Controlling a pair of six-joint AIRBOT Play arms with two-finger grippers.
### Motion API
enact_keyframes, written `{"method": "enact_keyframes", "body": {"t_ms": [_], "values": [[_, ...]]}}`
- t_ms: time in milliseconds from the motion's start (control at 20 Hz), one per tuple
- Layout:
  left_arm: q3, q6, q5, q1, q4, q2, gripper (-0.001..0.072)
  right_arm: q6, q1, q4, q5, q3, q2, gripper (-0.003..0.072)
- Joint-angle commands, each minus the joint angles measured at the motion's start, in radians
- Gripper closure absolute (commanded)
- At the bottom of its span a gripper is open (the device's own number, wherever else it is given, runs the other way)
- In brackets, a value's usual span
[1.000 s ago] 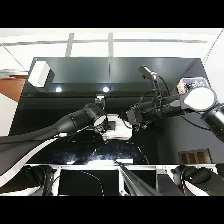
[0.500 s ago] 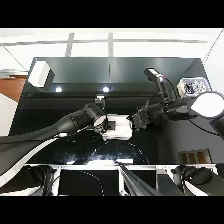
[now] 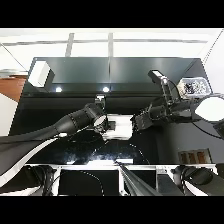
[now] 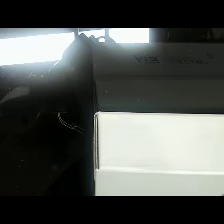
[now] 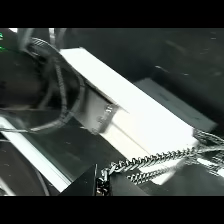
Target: Fold the box and place the chain.
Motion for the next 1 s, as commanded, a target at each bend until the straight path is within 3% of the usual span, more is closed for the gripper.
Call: {"method": "enact_keyframes", "body": {"t_ms": [0, 300, 350, 400, 450, 650, 800, 900, 950], "values": [[0.000, 0.000, -0.002, 0.000, 0.000, 0.000, 0.0673, -0.043, 0.008, 0.170, -0.122, -0.068, -0.015, 0.0637], [0.000, 0.000, -0.002, 0.000, 0.000, 0.000, 0.0674, -0.076, 0.075, 0.232, -0.212, -0.104, -0.119, 0.0635], [0.000, 0.000, -0.002, 0.000, 0.000, 0.000, 0.0673, -0.076, 0.071, 0.226, -0.210, -0.104, -0.122, 0.0553], [0.000, 0.000, -0.002, 0.000, 0.000, 0.000, 0.0673, -0.076, 0.055, 0.226, -0.204, -0.104, -0.119, 0.0299], [0.000, 0.000, -0.002, 0.000, 0.000, 0.000, 0.0673, -0.077, 0.030, 0.226, -0.190, -0.103, -0.111, 0.0183], [0.000, 0.000, 0.000, 0.000, 0.000, 0.000, 0.0673, -0.104, -0.180, 0.182, -0.060, -0.103, 0.009, 0.0182], [0.000, 0.000, 0.000, 0.000, 0.000, 0.000, 0.0673, -0.059, -0.402, -0.095, -0.028, -0.107, 0.089, 0.0183], [0.000, 0.000, 0.000, 0.000, 0.000, 0.000, 0.0673, 0.113, -0.512, -0.398, -0.147, -0.153, 0.083, 0.0179], [0.000, 0.000, 0.000, 0.000, 0.000, 0.000, 0.0674, 0.168, -0.556, -0.506, -0.239, -0.196, 0.071, 0.0076]]}}
